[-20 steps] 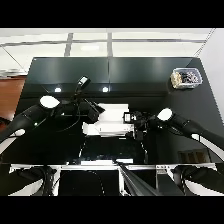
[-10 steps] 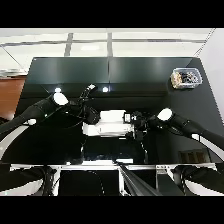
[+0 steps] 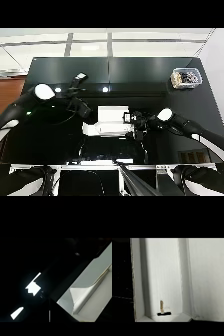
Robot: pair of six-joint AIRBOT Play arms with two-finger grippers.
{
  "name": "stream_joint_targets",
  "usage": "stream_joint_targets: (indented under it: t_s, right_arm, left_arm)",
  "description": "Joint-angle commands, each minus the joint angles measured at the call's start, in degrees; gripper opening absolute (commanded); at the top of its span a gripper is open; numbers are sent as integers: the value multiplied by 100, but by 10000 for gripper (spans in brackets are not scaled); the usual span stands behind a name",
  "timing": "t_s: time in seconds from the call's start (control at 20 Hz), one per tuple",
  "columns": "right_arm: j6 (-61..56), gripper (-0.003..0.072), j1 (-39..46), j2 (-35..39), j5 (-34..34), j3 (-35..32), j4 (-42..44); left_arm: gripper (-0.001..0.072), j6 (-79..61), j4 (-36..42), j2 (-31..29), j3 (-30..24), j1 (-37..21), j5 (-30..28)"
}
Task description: Fold the box and place the chain.
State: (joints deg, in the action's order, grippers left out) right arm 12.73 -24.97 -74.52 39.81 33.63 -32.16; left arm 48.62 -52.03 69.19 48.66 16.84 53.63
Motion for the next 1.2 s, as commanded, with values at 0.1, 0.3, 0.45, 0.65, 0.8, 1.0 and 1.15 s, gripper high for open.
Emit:
stream_joint_targets:
  t_s: [0.1,0.3,0.45,0.65,0.8,1.0,1.15]
  right_arm:
    - [0,200,-2,-2,-2,-2,-2]
    - [0,201,-2,-2,-2,-2,0]
    - [0,201,-2,-2,-2,-2,0]
    - [0,201,-2,-2,-2,0,0]
    - [0,201,-2,-4,-2,0,0]
    - [0,200,-2,-4,-2,-2,0]
    - [0,200,-2,-4,-2,-2,0]
  left_arm:
    - [24,-2470,693,-1038,-1117,-490,1071]
    - [720,-4127,662,-1008,-1419,-409,990]
    - [712,-5254,382,-1001,-1405,-9,170]
    - [711,-5298,278,-625,-1384,527,-463]
    - [683,-5289,236,-293,-1381,787,-629]
    - [522,-4863,203,-151,-1381,1071,-811]
    - [177,-4822,286,-153,-1381,1088,-839]
